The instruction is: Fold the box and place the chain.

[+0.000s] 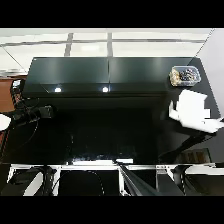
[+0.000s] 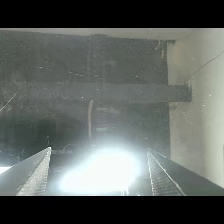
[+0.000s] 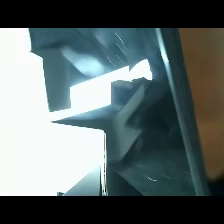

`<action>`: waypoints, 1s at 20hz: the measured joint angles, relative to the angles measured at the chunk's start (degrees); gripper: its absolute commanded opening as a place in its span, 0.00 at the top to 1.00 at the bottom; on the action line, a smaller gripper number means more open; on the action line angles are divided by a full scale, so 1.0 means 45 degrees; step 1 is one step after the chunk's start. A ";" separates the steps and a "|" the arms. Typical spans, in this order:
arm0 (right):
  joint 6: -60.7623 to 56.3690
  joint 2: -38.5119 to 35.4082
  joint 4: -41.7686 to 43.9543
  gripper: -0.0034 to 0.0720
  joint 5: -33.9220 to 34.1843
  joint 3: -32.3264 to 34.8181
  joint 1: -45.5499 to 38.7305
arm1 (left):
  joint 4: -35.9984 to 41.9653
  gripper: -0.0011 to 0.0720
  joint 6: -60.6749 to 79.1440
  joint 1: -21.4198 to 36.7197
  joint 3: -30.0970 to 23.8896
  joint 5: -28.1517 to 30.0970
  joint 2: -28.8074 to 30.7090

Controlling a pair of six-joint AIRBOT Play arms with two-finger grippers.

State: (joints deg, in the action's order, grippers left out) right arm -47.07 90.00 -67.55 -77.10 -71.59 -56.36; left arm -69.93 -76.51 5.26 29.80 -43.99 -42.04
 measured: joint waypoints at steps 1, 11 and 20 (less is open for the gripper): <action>0.0223 -0.0316 0.0568 0.94 -0.0131 0.0151 0.0063 | 0.0015 0.02 0.0000 0.0000 0.0000 -0.0005 0.0000; 0.1982 -0.4775 0.6426 0.94 0.0165 0.5280 0.3342 | 0.0787 0.02 0.0005 -0.0015 0.0000 -0.0078 -0.0005; 0.3585 -0.7927 1.1885 0.94 0.5081 1.1477 1.0292 | 0.6411 0.02 0.2506 -0.0073 0.0019 -0.1462 -0.2118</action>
